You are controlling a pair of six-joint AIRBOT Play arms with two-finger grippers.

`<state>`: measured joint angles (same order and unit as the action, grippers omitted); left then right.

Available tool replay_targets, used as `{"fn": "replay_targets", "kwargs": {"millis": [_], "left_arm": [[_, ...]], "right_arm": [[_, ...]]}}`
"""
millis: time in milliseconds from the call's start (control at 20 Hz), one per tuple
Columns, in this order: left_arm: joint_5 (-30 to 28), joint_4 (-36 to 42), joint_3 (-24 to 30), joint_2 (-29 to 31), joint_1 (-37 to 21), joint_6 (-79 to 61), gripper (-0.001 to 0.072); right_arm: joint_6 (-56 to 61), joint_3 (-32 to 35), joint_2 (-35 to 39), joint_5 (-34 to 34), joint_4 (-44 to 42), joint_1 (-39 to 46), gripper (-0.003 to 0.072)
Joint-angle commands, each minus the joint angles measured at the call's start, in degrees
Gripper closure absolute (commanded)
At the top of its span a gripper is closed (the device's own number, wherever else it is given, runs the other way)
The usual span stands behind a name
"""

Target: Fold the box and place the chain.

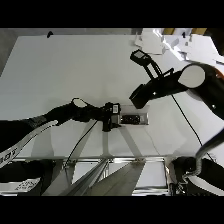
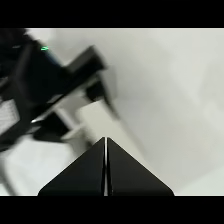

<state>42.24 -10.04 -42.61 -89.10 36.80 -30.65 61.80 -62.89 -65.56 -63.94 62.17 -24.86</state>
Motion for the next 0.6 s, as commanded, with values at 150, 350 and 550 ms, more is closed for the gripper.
{"fn": "replay_targets", "kwargs": {"millis": [150, 350, 550], "left_arm": [[0.00, 0.00, -0.02, 0.00, 0.02, 0.00, 0.0499], [-0.02, 0.00, -0.02, 0.00, 0.02, 0.00, 0.0499], [-0.02, 0.00, -0.02, 0.00, 0.00, 0.00, 0.0499]], "right_arm": [[-19.39, 2.69, -6.40, -0.76, 0.63, 3.30, 0.0670], [-25.75, 8.44, -5.97, -2.95, -2.49, 3.30, 0.0670], [-33.38, 12.92, -2.49, -2.69, -5.46, 2.38, 0.0620]]}}
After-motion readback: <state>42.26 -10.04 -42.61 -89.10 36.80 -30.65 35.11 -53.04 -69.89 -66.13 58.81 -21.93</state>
